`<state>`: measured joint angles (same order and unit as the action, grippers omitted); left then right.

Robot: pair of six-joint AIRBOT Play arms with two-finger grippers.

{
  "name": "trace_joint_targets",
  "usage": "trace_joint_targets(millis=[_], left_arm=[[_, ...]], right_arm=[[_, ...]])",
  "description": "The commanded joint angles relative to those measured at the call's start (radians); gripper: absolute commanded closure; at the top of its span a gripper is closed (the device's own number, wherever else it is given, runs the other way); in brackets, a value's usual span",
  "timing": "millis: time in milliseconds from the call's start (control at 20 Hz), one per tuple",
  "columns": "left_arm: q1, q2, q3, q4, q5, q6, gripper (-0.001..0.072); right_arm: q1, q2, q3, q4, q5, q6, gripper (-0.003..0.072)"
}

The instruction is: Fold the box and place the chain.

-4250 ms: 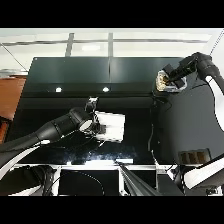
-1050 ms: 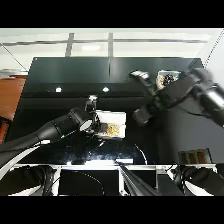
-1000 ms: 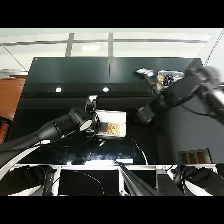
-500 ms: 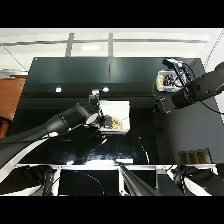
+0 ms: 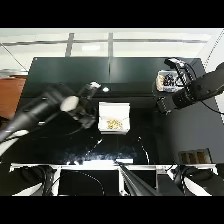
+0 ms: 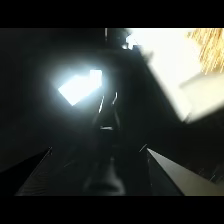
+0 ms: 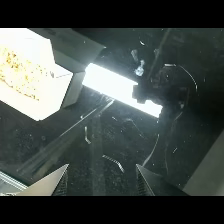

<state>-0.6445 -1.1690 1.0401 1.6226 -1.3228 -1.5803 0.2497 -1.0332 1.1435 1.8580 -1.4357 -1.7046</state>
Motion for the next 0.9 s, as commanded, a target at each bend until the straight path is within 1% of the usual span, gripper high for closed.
trace_joint_targets(millis=[0, 50, 150, 200, 300, 350, 400, 500, 600, 650, 750, 850], left_arm=[[0.241, 0.163, -0.125, -0.258, 0.045, 0.311, 0.0016], [0.335, 0.193, -0.183, -0.424, 0.064, 0.438, 0.0016], [0.484, 0.205, -0.297, -0.778, 0.027, 0.774, 0.0015], [0.513, 0.201, -0.349, -0.876, 0.034, 0.925, 0.0015], [0.503, 0.199, -0.429, -0.933, 0.127, 1.204, 0.0014], [0.483, 0.195, -0.456, -0.935, 0.192, 1.320, 0.0013], [0.455, 0.185, -0.478, -0.935, 0.243, 1.448, 0.0013], [0.394, 0.147, -0.493, -0.958, 0.314, 1.637, 0.0013], [0.320, 0.100, -0.491, -0.998, 0.405, 1.757, 0.0013], [0.286, 0.071, -0.488, -1.001, 0.430, 1.812, 0.0014], [0.274, -0.005, -0.464, -0.984, 0.406, 1.812, 0.0014], [0.321, -0.066, -0.423, -0.984, 0.349, 1.771, 0.0014]], right_arm=[[0.000, 0.001, 0.000, 0.000, 0.030, 0.007, 0.0198], [0.000, 0.001, 0.000, 0.000, 0.049, 0.008, 0.0198], [0.000, 0.001, 0.000, 0.002, 0.068, 0.082, 0.0198], [0.000, 0.001, 0.000, 0.009, 0.079, 0.100, 0.0198], [0.000, 0.001, 0.001, 0.015, 0.121, 0.100, 0.0196], [0.000, 0.001, 0.001, 0.015, 0.135, 0.100, 0.0136], [0.000, 0.000, 0.001, 0.013, 0.143, 0.098, -0.0024], [0.006, 0.000, 0.001, -0.008, 0.142, 0.090, -0.0023], [0.014, 0.000, 0.001, -0.027, 0.147, 0.061, -0.0023], [0.016, 0.000, 0.001, -0.030, 0.152, 0.062, -0.0023], [0.019, 0.000, 0.001, -0.032, 0.152, 0.062, -0.0022], [0.022, 0.000, 0.001, -0.032, 0.151, 0.063, -0.0022]])
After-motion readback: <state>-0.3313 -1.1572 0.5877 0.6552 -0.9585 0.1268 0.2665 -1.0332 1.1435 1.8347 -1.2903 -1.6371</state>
